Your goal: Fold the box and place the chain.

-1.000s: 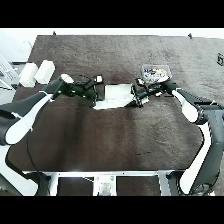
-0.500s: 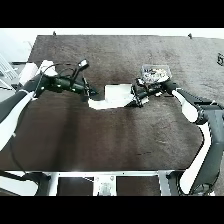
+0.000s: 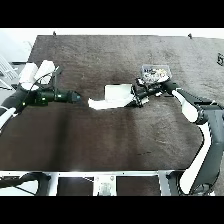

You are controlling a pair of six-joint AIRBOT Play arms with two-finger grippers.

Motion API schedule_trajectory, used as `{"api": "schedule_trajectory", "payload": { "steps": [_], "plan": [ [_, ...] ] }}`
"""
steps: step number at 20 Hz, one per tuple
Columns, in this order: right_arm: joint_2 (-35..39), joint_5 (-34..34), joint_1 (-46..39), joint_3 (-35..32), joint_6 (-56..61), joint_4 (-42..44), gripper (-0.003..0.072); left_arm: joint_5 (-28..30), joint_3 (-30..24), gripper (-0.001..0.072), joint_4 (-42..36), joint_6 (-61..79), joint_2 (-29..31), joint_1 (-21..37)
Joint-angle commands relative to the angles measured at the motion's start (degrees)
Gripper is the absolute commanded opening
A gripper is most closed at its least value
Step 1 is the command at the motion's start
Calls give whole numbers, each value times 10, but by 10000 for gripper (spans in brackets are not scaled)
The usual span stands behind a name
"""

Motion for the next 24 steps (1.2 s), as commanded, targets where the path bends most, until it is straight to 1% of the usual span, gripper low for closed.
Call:
{"api": "schedule_trajectory", "payload": {
  "steps": [1,4,5,8,10,13,15,18,21,24],
  "plan": [
    [0,0,0,1,0,0,378,25,-43,20,-1,-61,7,6],
    [0,0,0,1,0,0,378,21,-45,20,-12,-73,7,6],
    [0,0,0,1,0,0,378,23,-45,20,-5,-78,6,6],
    [0,0,0,1,0,0,378,56,-45,21,1,-150,-11,6],
    [0,0,0,1,0,0,378,51,-44,21,-5,-168,-30,6],
    [0,0,0,1,0,0,378,62,-43,21,-5,-178,-46,3],
    [0,0,0,1,0,0,378,89,-43,21,-4,-179,-54,-15],
    [0,0,0,1,0,0,378,102,-16,21,-5,-196,-78,-48],
    [0,0,0,1,0,0,378,88,23,21,-3,-216,-116,-67],
    [0,0,0,1,0,0,378,86,47,21,-1,-240,-146,-90]
  ]
}}
